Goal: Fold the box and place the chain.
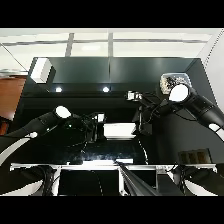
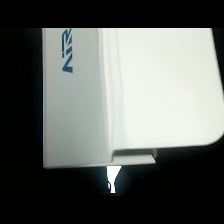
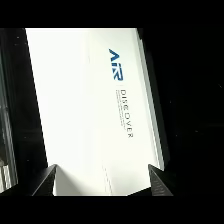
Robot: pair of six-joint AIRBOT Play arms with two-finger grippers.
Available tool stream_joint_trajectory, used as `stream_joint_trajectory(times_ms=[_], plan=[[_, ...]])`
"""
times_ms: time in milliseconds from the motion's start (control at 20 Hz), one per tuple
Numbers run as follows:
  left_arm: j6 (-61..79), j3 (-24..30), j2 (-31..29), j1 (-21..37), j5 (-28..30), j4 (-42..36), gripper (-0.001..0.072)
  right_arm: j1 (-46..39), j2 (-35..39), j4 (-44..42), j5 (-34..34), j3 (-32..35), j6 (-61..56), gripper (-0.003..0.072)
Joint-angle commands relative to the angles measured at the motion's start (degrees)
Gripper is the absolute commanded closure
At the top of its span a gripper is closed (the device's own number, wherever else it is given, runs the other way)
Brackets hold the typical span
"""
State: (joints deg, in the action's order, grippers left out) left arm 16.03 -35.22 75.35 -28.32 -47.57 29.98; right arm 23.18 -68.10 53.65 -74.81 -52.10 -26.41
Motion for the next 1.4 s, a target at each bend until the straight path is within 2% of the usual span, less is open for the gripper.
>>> stream_joint_trajectory(times_ms=[0, 450, 500, 550, 700, 750, 1000, 1050, 1350], plan=[[0.02, -0.04, 0.04, -0.02, 0.02, 0.02, 0.0271, 0.57, 0.09, 2.64, 2.43, 0.00, -1.03, -0.0023], [0.02, -0.04, 0.04, -0.02, 0.02, 0.02, 0.0272, 2.86, -0.39, 3.85, 5.62, 0.00, -1.46, -0.0021], [0.02, -0.04, 0.04, -0.02, 0.02, 0.02, 0.0271, 3.26, -0.39, 3.85, 6.12, 0.00, -1.46, 0.0070], [0.02, -0.04, 0.04, -0.02, 0.00, 0.02, 0.0271, 3.50, -0.39, 3.87, 6.08, 0.00, -1.44, 0.0216], [0.00, -0.04, 0.04, -0.02, 0.00, 0.02, 0.0271, 3.50, -0.39, 3.85, 5.57, 0.00, -1.46, 0.0277], [0.02, -0.04, 0.04, -0.02, 0.02, 0.02, 0.0271, 3.50, -0.39, 3.82, 5.38, 0.00, -1.46, 0.0372], [0.02, -0.04, 0.04, -0.02, 0.02, 0.02, 0.0271, 3.50, -0.39, 3.80, 4.96, 0.00, -1.46, 0.0384], [0.02, -0.04, 0.04, -0.02, 0.02, 0.02, 0.0271, 3.50, -0.39, 3.80, 4.48, 0.00, -1.49, 0.0453], [0.02, -0.04, 0.04, -0.02, 0.02, 0.02, 0.0271, 4.24, -0.39, 3.85, 3.89, 0.00, -1.66, 0.0453]])
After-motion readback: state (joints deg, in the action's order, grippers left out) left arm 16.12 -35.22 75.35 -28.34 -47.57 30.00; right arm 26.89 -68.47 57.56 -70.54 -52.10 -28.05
